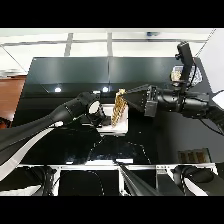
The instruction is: Fold the box and place the chain.
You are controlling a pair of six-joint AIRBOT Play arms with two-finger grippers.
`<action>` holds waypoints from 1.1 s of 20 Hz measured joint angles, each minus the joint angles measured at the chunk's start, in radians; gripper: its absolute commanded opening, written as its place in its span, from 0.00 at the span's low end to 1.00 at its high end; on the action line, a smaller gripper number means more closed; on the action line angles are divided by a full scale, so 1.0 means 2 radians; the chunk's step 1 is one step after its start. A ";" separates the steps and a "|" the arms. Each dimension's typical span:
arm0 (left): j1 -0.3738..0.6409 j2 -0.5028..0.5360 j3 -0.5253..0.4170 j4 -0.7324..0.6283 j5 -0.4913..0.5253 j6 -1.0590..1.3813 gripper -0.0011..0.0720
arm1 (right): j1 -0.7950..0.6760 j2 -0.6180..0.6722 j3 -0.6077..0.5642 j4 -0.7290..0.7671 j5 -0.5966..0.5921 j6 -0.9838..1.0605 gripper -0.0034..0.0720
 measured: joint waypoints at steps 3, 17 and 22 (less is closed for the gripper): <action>0.000 0.000 0.000 0.000 0.000 0.000 0.06 | 0.002 -0.010 -0.001 -0.053 0.000 0.034 0.08; 0.000 0.000 0.000 0.000 0.000 0.000 0.06 | 0.041 -0.104 -0.039 -0.168 -0.054 0.124 0.41; 0.000 0.000 0.000 0.000 -0.001 0.000 0.06 | 0.019 -0.109 -0.039 -0.187 -0.033 0.125 0.40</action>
